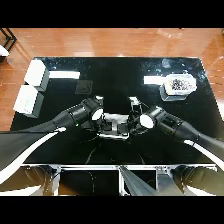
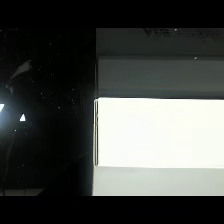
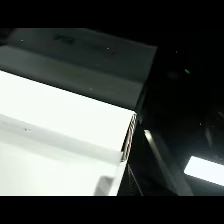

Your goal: Fold the box and place the chain.

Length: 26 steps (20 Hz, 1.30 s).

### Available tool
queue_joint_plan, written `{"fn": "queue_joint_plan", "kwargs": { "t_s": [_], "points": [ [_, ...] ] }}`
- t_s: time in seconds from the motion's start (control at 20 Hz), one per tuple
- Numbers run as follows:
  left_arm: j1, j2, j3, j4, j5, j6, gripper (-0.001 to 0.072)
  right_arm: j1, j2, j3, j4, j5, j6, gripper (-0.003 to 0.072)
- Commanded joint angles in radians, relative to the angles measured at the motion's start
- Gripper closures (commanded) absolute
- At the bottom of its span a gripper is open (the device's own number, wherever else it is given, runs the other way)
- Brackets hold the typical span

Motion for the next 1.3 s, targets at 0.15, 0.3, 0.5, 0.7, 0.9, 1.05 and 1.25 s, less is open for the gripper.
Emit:
{"fn": "queue_joint_plan", "kwargs": {
  "t_s": [0.15, 0.3, 0.5, 0.7, 0.9, 1.05, 1.25],
  "points": [
    [-0.002, 0.0, 0.0, -0.01, -0.002, 0.0, 0.0689, 0.022, -0.087, 0.097, -0.109, 0.086, 0.117, 0.0335],
    [-0.002, 0.0, 0.0, -0.01, -0.003, 0.0, 0.0689, 0.022, -0.116, 0.124, -0.119, 0.128, 0.14, 0.0335],
    [-0.002, 0.0, 0.0, -0.01, -0.002, 0.0, 0.0689, 0.022, -0.117, 0.126, -0.118, 0.136, 0.151, 0.0431],
    [-0.002, 0.0, 0.0, -0.01, -0.002, 0.0, 0.0689, 0.022, -0.131, 0.126, -0.118, 0.156, 0.158, 0.0431],
    [-0.002, 0.0, 0.0, -0.01, -0.002, 0.0, 0.0688, 0.022, -0.153, 0.126, -0.115, 0.15, 0.162, 0.0431],
    [-0.002, 0.0, 0.0, -0.01, -0.001, 0.0, 0.0689, 0.022, -0.16, 0.126, -0.115, 0.145, 0.162, 0.0431],
    [-0.002, 0.0, 0.0, -0.01, -0.001, 0.0, 0.0689, 0.022, -0.161, 0.126, -0.114, 0.142, 0.165, 0.0484]
  ]
}}
